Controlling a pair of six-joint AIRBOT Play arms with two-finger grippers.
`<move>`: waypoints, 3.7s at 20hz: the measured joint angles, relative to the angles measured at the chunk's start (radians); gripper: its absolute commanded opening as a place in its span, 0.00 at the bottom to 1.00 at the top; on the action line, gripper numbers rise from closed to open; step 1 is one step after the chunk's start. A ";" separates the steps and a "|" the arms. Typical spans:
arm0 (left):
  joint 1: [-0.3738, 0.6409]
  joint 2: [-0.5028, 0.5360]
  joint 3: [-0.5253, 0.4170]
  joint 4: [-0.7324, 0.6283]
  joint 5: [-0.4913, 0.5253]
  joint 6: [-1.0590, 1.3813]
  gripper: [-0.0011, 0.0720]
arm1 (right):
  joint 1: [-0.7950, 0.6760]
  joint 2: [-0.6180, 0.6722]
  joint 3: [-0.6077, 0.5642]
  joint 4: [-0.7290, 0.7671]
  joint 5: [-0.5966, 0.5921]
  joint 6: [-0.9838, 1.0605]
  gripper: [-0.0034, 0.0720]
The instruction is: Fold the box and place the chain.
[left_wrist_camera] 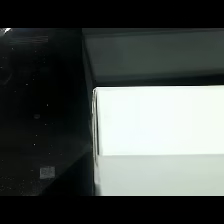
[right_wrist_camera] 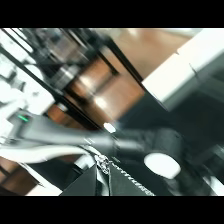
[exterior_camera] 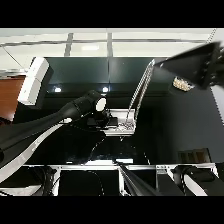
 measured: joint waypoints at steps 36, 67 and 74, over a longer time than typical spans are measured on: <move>0.000 0.000 0.001 0.101 -0.039 -0.022 0.06 | 0.036 -0.130 -0.806 -0.542 -0.527 -0.867 1.00; 0.000 0.000 0.001 0.136 -0.055 -0.031 0.06 | 0.272 -0.326 -0.816 -0.172 -0.867 -1.299 0.07; 0.000 0.000 0.001 0.135 -0.055 -0.029 0.06 | 0.175 -0.059 -0.814 -0.178 -0.837 -0.988 0.07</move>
